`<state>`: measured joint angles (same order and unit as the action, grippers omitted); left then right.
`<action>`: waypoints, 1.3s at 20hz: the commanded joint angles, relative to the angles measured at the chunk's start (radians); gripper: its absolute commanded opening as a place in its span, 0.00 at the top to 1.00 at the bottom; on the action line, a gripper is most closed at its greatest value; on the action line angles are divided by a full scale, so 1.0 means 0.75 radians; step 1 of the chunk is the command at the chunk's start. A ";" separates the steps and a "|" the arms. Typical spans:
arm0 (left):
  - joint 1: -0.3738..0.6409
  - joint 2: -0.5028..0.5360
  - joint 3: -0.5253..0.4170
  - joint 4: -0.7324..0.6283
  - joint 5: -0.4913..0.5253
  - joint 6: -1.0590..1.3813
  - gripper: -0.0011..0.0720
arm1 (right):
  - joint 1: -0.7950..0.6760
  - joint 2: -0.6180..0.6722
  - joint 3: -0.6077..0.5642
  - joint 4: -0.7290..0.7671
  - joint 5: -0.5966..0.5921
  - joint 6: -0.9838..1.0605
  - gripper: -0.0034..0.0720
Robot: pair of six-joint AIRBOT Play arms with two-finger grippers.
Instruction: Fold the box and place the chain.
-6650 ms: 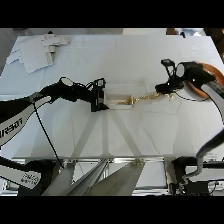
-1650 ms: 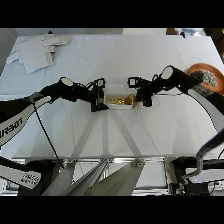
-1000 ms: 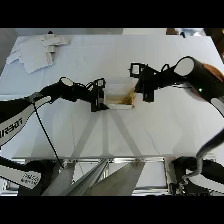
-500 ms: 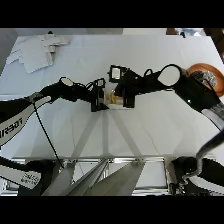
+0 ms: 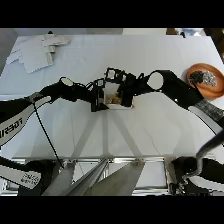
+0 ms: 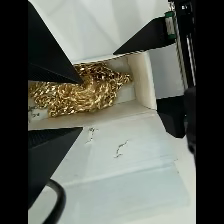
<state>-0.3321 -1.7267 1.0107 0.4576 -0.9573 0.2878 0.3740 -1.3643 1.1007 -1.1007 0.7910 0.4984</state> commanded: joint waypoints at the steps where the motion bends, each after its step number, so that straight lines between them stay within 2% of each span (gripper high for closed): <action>1: 0.000 -0.001 0.001 0.000 0.000 0.000 0.61 | -0.030 0.033 0.002 -0.025 0.027 0.033 0.55; 4: 0.000 -0.001 0.001 0.000 0.000 0.000 0.61 | -0.153 0.108 0.001 -0.017 0.148 -0.063 0.55; 8: 0.000 -0.001 0.001 0.000 0.000 0.000 0.61 | -0.396 0.174 -0.016 0.128 0.338 -0.297 0.54; 10: 0.000 -0.001 0.001 0.000 0.000 0.000 0.61 | -0.505 0.168 -0.110 0.212 0.272 -0.461 0.39; 12: 0.000 -0.001 0.001 0.000 0.001 0.000 0.61 | -0.552 0.142 -0.232 0.266 0.210 -0.662 0.32; 16: 0.000 -0.001 0.001 0.000 0.000 0.000 0.61 | -0.550 -0.001 -0.338 0.385 0.203 -0.918 0.32; 21: 0.000 -0.001 0.001 0.000 0.000 0.000 0.61 | -0.544 -0.133 -0.338 0.532 0.197 -0.977 0.32; 26: 0.000 -0.001 0.001 0.000 0.000 0.000 0.61 | -0.460 -0.192 -0.338 0.532 0.105 -0.987 0.32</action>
<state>-0.3321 -1.7267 1.0111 0.4576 -0.9573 0.2874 0.0010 -1.4796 0.8497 -0.7200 0.9112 -0.2245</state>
